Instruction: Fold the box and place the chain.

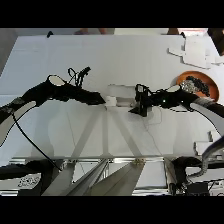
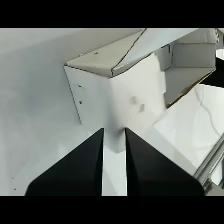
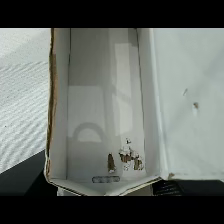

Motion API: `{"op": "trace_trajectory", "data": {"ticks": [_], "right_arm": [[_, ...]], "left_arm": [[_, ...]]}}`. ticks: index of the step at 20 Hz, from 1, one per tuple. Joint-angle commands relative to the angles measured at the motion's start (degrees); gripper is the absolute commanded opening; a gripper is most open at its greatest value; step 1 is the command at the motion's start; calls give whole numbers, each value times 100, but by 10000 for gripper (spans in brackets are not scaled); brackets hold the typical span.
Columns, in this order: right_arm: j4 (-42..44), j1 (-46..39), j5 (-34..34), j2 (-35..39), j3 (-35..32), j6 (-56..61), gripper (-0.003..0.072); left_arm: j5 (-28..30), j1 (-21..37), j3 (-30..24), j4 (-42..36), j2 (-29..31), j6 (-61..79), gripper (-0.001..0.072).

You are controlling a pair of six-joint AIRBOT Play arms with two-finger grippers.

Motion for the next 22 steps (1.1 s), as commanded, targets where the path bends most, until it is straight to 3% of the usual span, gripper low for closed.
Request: {"op": "trace_trajectory", "data": {"ticks": [1,7,9,10,17,22], "right_arm": [[0,0,0,-2,4,0,503],[0,0,0,-2,4,0,503],[0,0,0,-2,4,0,503],[0,0,0,-2,2,0,503],[0,0,0,-2,4,0,503],[0,0,0,-2,4,0,503]], "left_arm": [[-59,4,-2,-11,2,81,156],[-55,4,-2,-433,2,293,229],[-37,-7,-2,-560,2,463,354],[-7,-17,-2,-581,2,463,383],[461,-310,-2,-551,0,710,393],[1082,-608,-2,7,0,654,393]]}}
